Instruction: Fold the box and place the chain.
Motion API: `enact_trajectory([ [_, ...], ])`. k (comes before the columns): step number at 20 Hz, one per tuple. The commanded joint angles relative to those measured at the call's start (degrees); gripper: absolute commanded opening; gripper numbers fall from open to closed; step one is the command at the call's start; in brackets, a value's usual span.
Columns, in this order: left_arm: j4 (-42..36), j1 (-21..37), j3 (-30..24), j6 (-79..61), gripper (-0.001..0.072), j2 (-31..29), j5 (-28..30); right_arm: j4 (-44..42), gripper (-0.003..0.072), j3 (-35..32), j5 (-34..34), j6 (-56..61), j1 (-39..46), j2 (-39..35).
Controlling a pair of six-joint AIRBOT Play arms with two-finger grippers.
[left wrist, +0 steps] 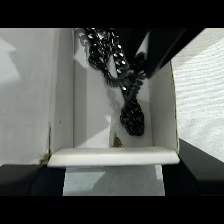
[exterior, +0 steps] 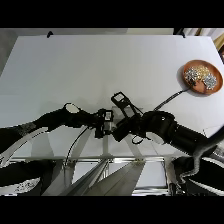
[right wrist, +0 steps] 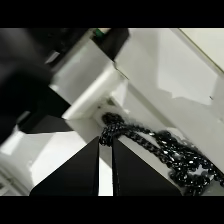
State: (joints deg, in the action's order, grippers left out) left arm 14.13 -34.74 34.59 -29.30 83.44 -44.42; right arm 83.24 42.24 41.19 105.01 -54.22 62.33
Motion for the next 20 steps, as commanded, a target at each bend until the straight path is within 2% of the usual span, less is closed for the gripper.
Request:
enact_trajectory([
  [1,0.02,0.02,0.02,-0.02,0.0273,-0.04,0.02,2.05,0.0014,-0.39,0.24,3.50,-0.07,1.51],
  [2,0.00,0.02,0.02,-0.02,0.0273,-0.04,0.02,2.97,0.0030,-0.59,0.28,4.76,-0.07,1.55],
  [4,0.02,0.02,0.00,-0.02,0.0273,-0.04,0.02,3.08,0.0220,-0.61,0.31,4.76,-0.07,1.25],
  [7,0.02,0.00,0.02,-0.02,0.0273,-0.04,0.02,3.32,0.0223,-0.35,0.66,4.74,-0.02,-2.97],
  [9,0.02,0.02,0.02,-0.02,0.0273,-0.04,0.02,4.00,0.0222,-0.31,4.17,4.74,1.46,-8.07],
  [13,0.02,0.02,0.02,-0.02,0.0274,-0.04,0.02,10.36,0.0222,-0.35,21.99,4.70,9.99,-17.11],
  [15,0.02,0.02,0.02,-0.02,0.0273,-0.04,0.00,12.98,0.0222,-0.50,27.10,3.98,14.75,-19.23],
  [17,0.02,0.02,0.00,-0.02,0.0273,-0.07,0.02,12.96,0.0223,-1.90,27.45,2.86,18.56,-19.23],
  [20,0.00,0.02,0.02,-0.02,0.0273,-0.04,0.02,12.96,0.0223,-7.74,18.34,2.89,24.06,-18.82],
])
